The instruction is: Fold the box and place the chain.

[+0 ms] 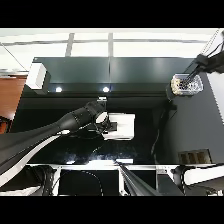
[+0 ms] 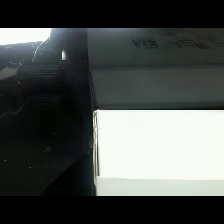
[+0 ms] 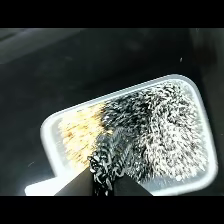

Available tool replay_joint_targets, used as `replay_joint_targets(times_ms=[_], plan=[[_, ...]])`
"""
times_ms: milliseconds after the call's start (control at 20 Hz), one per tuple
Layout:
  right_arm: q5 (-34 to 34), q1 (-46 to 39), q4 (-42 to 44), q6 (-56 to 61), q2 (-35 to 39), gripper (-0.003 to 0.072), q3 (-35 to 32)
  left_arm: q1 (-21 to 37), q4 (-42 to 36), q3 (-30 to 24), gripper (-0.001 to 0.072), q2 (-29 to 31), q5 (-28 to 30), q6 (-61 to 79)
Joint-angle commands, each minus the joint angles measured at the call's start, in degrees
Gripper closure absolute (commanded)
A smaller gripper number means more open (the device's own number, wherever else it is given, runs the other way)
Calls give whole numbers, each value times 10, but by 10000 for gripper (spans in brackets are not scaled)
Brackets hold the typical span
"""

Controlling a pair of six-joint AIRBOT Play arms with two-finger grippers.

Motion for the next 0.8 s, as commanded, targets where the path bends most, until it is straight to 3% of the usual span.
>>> replay_joint_targets(times_ms=[0, 350, 500, 750], plan=[[43, 0, 34, -68, 108, 679, 3, 0, -2, 0, 680, 0, 0, 0], [44, 0, 196, -99, 263, 682, 3, 1, -2, 0, 680, 0, 0, 0], [65, 10, 222, -111, 318, 682, -7, 1, -2, 0, 681, 0, 0, 0], [93, 73, 236, -136, 416, 682, -149, 1, -2, 0, 681, 0, 0, 0]])
